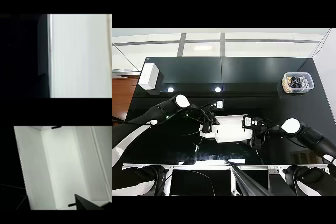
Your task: Fold the box and place the chain.
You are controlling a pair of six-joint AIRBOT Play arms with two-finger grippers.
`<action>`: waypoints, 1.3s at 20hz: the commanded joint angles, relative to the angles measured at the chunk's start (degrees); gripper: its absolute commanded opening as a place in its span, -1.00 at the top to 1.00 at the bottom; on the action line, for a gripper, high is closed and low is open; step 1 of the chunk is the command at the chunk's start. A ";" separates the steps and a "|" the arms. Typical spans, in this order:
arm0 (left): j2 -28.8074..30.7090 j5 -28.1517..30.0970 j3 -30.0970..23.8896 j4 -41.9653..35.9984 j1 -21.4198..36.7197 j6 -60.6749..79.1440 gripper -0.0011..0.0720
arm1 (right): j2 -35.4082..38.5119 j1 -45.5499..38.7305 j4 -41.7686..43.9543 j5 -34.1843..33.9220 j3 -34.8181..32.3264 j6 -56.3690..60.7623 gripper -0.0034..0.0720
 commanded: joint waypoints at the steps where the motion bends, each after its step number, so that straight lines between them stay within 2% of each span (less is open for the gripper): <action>1: 0.00 -0.04 -0.02 -0.02 0.00 0.02 0.90 | 1.09 -1.70 -2.56 -2.58 1.88 -0.02 -0.97; 3: 0.00 -0.04 -0.02 -0.02 0.00 0.02 0.90 | 1.09 -3.26 -3.23 -3.17 2.99 -0.04 -0.97; 6: -0.07 -0.04 -0.02 0.00 0.00 0.02 0.90 | 1.07 -4.55 -4.28 0.72 4.09 -0.96 -0.97; 11: -0.07 -0.07 -0.02 -0.02 0.00 0.02 0.90 | 0.66 -4.50 -3.43 -2.58 4.09 -1.77 -0.97; 15: -0.07 -0.04 -0.02 0.00 0.00 0.02 0.90 | -1.53 -6.29 2.86 -3.50 4.11 -2.69 -0.97; 18: -0.07 -0.07 -0.02 0.00 0.00 0.02 0.90 | -4.57 -7.04 8.07 -3.30 4.39 -7.63 -0.97; 21: -0.07 -0.02 -0.02 0.00 0.00 0.02 0.90 | -6.67 -7.26 10.29 -0.79 4.39 -12.63 -0.97; 26: -0.07 0.02 -0.02 0.24 -0.02 0.02 0.90 | -7.58 -7.69 10.23 4.50 4.39 -12.94 -0.97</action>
